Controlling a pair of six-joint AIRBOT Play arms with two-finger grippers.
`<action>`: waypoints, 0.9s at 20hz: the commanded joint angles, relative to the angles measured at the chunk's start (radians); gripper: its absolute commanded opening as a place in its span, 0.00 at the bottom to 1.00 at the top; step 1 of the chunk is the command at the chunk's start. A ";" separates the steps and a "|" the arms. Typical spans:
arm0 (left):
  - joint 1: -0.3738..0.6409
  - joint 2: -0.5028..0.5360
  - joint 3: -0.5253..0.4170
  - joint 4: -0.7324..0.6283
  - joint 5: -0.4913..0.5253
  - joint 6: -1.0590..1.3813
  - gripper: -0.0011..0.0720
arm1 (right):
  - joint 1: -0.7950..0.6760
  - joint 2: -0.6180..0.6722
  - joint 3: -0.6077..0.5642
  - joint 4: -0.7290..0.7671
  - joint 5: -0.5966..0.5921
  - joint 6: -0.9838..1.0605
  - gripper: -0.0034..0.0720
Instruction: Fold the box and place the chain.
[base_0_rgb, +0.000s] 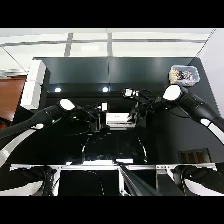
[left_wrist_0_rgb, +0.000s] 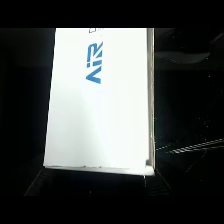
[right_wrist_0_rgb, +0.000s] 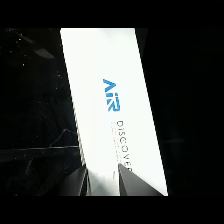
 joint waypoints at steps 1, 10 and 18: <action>0.000 0.000 0.001 0.000 0.000 0.000 0.52 | 0.001 0.000 -0.001 0.004 0.002 0.007 0.33; 0.000 0.000 0.001 0.000 0.000 0.000 0.52 | 0.001 0.006 0.000 0.022 -0.007 0.019 0.45; 0.000 0.000 0.001 0.000 0.000 0.000 0.52 | 0.001 0.019 -0.001 0.020 -0.027 0.038 0.45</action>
